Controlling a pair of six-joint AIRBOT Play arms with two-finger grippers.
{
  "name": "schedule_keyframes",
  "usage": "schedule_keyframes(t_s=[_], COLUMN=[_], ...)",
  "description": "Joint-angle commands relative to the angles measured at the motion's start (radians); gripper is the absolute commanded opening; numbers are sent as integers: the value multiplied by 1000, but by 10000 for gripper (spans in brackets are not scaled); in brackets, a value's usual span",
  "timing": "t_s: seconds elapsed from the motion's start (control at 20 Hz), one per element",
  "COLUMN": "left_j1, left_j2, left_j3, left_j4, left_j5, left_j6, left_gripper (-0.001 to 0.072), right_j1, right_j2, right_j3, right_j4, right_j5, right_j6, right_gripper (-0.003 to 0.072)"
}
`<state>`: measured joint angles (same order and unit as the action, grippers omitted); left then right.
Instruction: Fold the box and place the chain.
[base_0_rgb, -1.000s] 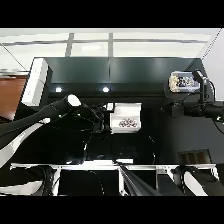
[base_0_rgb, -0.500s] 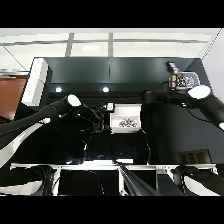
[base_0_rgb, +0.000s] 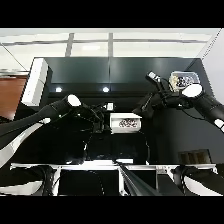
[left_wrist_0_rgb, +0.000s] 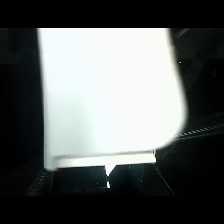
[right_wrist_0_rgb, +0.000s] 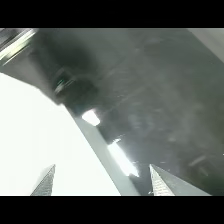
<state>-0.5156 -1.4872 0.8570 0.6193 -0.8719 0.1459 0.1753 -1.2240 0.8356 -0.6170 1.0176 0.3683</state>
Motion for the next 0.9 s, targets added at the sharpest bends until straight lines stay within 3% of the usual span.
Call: schedule_keyframes(t_s=[0.0, 0.65, 0.7, 0.75, 0.8, 0.85], left_j1=[0, 0, 0, 0, 0, 0], left_j2=[-1, -1, -1, -1, -1, -1], left_j3=[1, 1, 1, 1, 1, 1], left_j4=[0, 0, 0, 0, 0, 0], left_j5=[-3, -3, -3, -3, -4, -3], left_j6=[-1, 0, 0, -1, -1, 0], left_gripper=[386, 386, 386, 386, 386, 386], right_j1=[22, 132, 132, 132, 132, 132], right_j2=[4, 2, 2, 2, 2, 2], right_j3=[1, -2, -2, -2, -2, -2], right_j4=[-66, -188, -188, -185, -181, -178], right_j5=[110, 84, 65, 55, 55, 55], right_j6=[-123, -140, -141, -140, -139, -130], right_gripper=[660, 659, 635, 460, 412, 413])
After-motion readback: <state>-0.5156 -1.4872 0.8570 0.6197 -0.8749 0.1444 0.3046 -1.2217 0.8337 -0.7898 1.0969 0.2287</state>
